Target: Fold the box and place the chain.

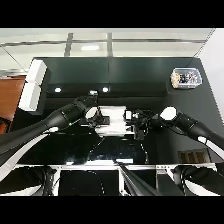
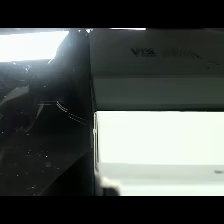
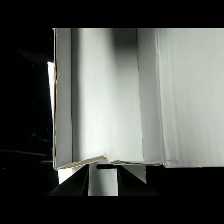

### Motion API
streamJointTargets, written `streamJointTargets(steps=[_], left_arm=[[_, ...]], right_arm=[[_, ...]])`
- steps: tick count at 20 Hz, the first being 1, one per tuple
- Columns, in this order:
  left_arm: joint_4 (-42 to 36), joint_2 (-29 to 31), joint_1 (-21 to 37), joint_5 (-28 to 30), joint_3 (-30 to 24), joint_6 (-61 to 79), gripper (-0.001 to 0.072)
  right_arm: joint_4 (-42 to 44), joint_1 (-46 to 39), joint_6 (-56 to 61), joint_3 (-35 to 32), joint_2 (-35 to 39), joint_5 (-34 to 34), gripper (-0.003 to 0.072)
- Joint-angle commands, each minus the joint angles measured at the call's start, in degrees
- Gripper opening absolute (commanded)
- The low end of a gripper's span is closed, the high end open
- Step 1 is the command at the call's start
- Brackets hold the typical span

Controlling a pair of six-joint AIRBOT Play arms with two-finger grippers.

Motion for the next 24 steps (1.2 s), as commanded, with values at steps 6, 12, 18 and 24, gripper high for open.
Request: streamJointTargets(steps=[6,12,18,24], left_arm=[[-0.2,0.0,0.0,0.5,0.0,0.0,0.0026],[-0.2,0.0,0.0,0.4,0.0,0.0,0.0026],[-0.2,0.0,0.0,0.4,0.0,0.0,0.0026],[-0.2,0.0,0.0,0.3,0.0,0.0,0.0026]], right_arm=[[7.6,0.4,0.7,0.0,-4.0,-0.9,0.0197],[8.0,2.2,0.6,0.0,-4.6,-2.3,0.0198],[8.2,2.2,0.9,0.0,-4.6,-3.1,0.0309],[0.7,-2.4,29.9,0.8,0.3,2.2,0.0013]])
